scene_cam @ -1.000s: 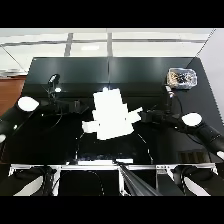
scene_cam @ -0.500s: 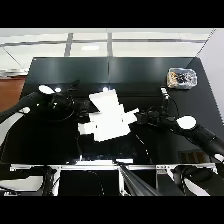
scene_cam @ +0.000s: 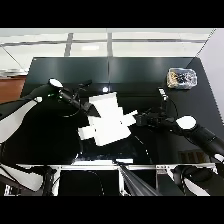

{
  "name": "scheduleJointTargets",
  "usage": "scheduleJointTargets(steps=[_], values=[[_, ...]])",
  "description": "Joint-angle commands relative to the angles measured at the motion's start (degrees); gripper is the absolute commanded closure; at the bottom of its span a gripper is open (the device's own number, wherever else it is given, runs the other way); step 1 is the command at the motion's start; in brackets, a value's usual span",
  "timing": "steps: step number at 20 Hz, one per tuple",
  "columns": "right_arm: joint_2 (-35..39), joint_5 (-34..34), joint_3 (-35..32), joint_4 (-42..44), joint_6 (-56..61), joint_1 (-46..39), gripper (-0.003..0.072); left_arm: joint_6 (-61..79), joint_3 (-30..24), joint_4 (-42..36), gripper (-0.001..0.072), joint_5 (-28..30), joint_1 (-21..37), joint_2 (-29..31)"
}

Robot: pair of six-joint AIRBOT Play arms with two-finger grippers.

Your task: Fold the box and place the chain.

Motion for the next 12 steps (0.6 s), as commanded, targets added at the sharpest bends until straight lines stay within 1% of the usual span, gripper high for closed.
scheduleJointTargets(steps=[1, 2, 3, 4, 5, 7, 9, 10, 11, 12], values=[[0.04, 0.00, 0.00, -0.28, -0.11, 0.04, 0.0672, 2.69, 2.82, 2.25, 0.0584, -5.18, -0.09, -2.43], [0.07, -0.24, 0.15, -1.31, -0.70, -0.09, 0.0651, 2.99, 3.08, 2.97, 0.0687, -4.83, -0.02, -2.45], [0.07, 0.00, 0.68, -3.63, -0.61, -0.66, 0.0401, 2.97, 3.26, 3.30, 0.0685, -4.79, 0.02, -2.45], [0.13, 1.79, 1.79, -5.95, -0.15, -2.01, 0.0068, 2.95, 3.54, 3.48, 0.0686, -4.92, 0.13, -2.43], [0.15, 5.27, 3.69, -9.09, -0.02, -4.00, -0.0011, 2.82, 3.96, 3.63, 0.0687, -5.01, 0.15, -2.38], [0.17, 16.00, 9.05, -17.03, 0.00, -8.92, -0.0009, 0.07, 4.90, 5.51, 0.0689, -3.69, 0.13, -1.46], [0.17, 28.09, 15.21, -25.53, 0.02, -13.40, -0.0009, -2.43, 4.74, 8.90, 0.0690, -1.11, -0.09, 2.01], [0.17, 32.20, 17.73, -28.94, 0.02, -15.15, -0.0009, -1.84, 3.87, 9.33, 0.0690, -0.52, -0.50, 4.87], [0.17, 34.80, 19.63, -31.34, -0.02, -16.50, -0.0010, 0.26, 1.75, 9.05, 0.0690, 0.85, -1.18, 8.35], [0.17, 35.47, 20.94, -33.18, 0.00, -17.57, -0.0009, 3.28, -2.25, 9.01, 0.0690, 4.63, -2.36, 13.11]])
